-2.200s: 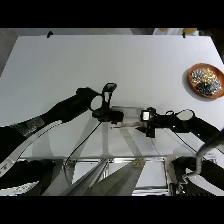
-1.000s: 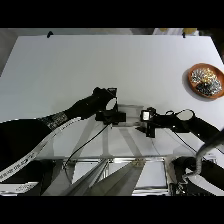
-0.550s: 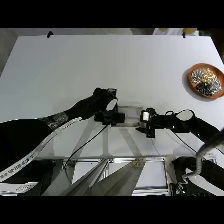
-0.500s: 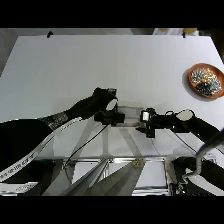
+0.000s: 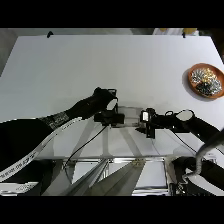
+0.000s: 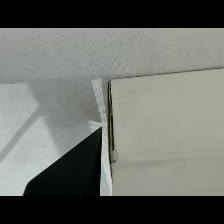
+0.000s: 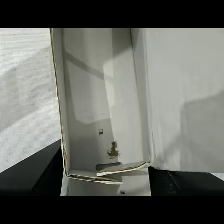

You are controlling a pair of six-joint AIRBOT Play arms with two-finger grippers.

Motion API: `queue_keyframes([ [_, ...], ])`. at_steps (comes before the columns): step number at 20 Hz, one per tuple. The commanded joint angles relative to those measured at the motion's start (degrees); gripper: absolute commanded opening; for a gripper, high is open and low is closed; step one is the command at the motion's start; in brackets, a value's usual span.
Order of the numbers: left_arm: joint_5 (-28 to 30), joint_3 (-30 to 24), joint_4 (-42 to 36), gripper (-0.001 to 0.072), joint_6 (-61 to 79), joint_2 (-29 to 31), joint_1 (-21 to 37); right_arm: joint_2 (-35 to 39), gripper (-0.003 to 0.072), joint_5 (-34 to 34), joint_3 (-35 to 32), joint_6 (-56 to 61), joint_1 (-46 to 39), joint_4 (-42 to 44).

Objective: Fold the box and place the chain.

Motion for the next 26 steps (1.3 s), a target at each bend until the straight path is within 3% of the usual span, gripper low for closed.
queue_keyframes([
  [1, 0.1, 0.0, -1.8, 0.0127, 0.0, -1.7, -0.5, 0.0, 0.0424, 0.0, 0.0, 0.0, 0.0, 0.0],
  [2, 0.1, 0.0, -1.8, 0.0104, 0.0, -1.9, -0.8, 0.0, 0.0424, 0.0, 0.0, 0.0, 0.0, 0.0],
  [3, 0.3, 0.0, -1.6, 0.0011, 0.1, -1.9, -0.9, 0.0, 0.0424, 0.0, 0.0, 0.0, 0.0, 0.0],
  [8, 0.3, 0.0, -1.6, 0.0009, 0.1, -1.8, -0.8, 0.0, 0.0424, 0.0, 0.0, 0.0, 0.0, 0.0],
  [9, 0.3, 0.0, -1.6, 0.003, 0.3, -1.6, -0.7, 0.0, 0.0424, 0.0, 0.0, 0.0, 0.0, 0.0],
  [12, 0.5, 0.0, -1.6, 0.0383, 2.9, 0.8, 0.1, 0.0, 0.0424, 0.0, 0.0, 0.0, 0.0, 0.0],
  [20, -1.7, 0.0, -1.7, 0.0401, 16.2, 12.2, 5.3, 0.0, 0.0424, 0.0, 0.0, 0.0, 0.0, 0.0],
  [25, -12.1, -0.2, -2.3, 0.0404, 33.9, 20.7, 9.6, 0.0, 0.0424, 0.0, 0.0, 0.0, 0.0, 0.0],
  [26, -12.3, -1.2, -2.4, 0.044, 40.6, 22.5, 10.7, 0.0, 0.0424, 0.0, 0.0, 0.0, 0.0, 0.0],
])
